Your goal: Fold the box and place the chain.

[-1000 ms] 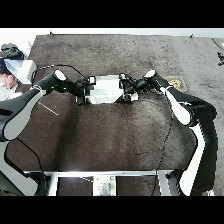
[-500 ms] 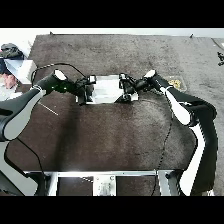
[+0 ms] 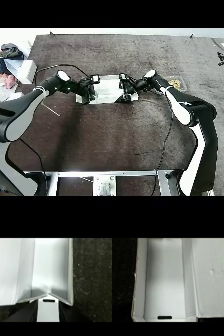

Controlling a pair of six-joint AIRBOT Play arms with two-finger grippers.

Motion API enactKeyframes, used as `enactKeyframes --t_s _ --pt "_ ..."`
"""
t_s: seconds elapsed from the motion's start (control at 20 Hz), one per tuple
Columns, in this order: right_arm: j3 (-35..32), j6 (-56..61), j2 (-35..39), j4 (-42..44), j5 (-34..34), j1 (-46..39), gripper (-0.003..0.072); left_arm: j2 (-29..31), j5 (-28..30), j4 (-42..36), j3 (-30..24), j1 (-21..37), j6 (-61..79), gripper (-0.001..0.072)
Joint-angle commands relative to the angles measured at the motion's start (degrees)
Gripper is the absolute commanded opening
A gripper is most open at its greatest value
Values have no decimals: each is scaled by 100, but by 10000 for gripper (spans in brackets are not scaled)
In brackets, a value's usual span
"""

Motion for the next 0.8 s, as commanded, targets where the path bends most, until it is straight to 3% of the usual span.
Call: enactKeyframes --t_s 0.0,0.05,0.1,0.3,0.4,0.75 --pt "4 -2 -2 0 2 2 433 -2 249 -22 0 -48 -4 274" --pt "4 -2 -2 2 2 2 433 -2 249 -48 0 -48 0 254" --pt "4 -2 -2 0 0 2 433 -2 227 -94 0 -48 4 154" --pt "4 -2 -2 2 2 2 433 -35 -81 -271 0 -48 15 156" --pt "4 -2 -2 2 2 2 433 -153 -234 -391 2 -48 177 257" --pt "4 -2 -2 2 2 2 434 -234 -92 -732 7 -48 310 256"
